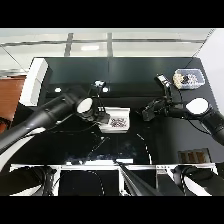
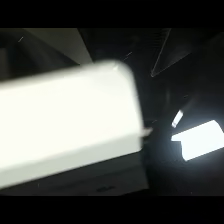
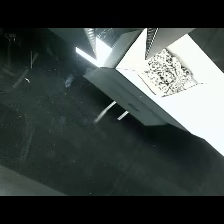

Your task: Fold the box and place the chain.

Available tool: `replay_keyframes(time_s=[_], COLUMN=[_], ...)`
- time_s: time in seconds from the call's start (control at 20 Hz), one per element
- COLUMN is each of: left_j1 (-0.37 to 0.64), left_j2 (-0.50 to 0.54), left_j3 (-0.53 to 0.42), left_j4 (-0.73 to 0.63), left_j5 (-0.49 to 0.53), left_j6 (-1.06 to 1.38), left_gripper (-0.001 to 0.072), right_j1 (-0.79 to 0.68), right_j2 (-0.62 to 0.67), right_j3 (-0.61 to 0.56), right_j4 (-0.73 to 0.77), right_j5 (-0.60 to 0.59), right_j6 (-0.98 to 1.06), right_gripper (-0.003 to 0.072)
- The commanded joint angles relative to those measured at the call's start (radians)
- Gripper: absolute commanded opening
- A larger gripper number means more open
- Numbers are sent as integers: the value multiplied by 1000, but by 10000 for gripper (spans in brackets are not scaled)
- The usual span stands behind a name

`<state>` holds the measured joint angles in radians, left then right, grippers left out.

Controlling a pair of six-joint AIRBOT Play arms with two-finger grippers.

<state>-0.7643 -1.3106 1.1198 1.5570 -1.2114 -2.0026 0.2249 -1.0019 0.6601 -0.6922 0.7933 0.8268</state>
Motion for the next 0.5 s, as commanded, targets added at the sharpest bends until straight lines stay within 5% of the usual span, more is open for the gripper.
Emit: replay_keyframes(time_s=[0.0, 0.2, 0.35, 0.4, 0.45], left_j1=[63, 365, 665, 727, 757], left_j2=[127, 215, 211, 203, 193], left_j3=[-65, -272, -418, -458, -489], left_j4=[58, 15, -593, -819, -956], left_j5=[-49, 60, 180, 168, 149], left_j6=[154, 263, 801, 1077, 1332], left_gripper=[403, 403, 471, 636, 716], right_j1=[0, 0, 0, 0, 0], right_j2=[1, 1, 1, 1, 1], right_j3=[-1, -1, -1, -1, -1], right_j4=[2, 3, 3, 3, 3], right_j5=[-5, -4, -6, -8, -13], right_j6=[3, 23, 26, 26, 26], right_gripper=[356, 356, 356, 356, 356])
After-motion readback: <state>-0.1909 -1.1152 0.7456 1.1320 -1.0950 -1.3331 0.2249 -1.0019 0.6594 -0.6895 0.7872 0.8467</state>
